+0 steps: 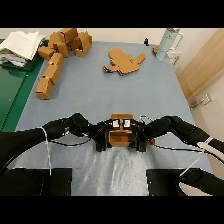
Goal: Fold the box.
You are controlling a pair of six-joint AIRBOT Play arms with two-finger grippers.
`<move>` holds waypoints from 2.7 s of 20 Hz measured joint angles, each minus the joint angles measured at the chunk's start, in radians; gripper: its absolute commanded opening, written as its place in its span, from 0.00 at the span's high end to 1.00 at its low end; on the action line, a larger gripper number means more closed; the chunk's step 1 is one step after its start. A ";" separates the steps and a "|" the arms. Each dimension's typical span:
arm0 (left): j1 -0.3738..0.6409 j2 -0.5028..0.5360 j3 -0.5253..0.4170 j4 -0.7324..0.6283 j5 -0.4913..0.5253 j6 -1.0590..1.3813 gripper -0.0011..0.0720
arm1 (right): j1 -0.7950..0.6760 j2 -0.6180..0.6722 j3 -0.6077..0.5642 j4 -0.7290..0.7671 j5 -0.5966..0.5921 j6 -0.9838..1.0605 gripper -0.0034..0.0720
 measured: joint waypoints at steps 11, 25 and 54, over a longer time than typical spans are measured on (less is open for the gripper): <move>-0.004 0.000 0.000 0.004 0.011 -0.023 0.25 | 0.000 0.000 0.000 -0.002 0.000 -0.001 0.33; -0.004 0.000 0.000 0.005 0.013 -0.024 0.25 | 0.000 0.000 0.000 0.001 -0.003 -0.001 0.28; -0.005 -0.001 0.000 0.005 0.014 -0.024 0.25 | 0.000 0.401 0.008 0.036 -0.244 0.596 0.01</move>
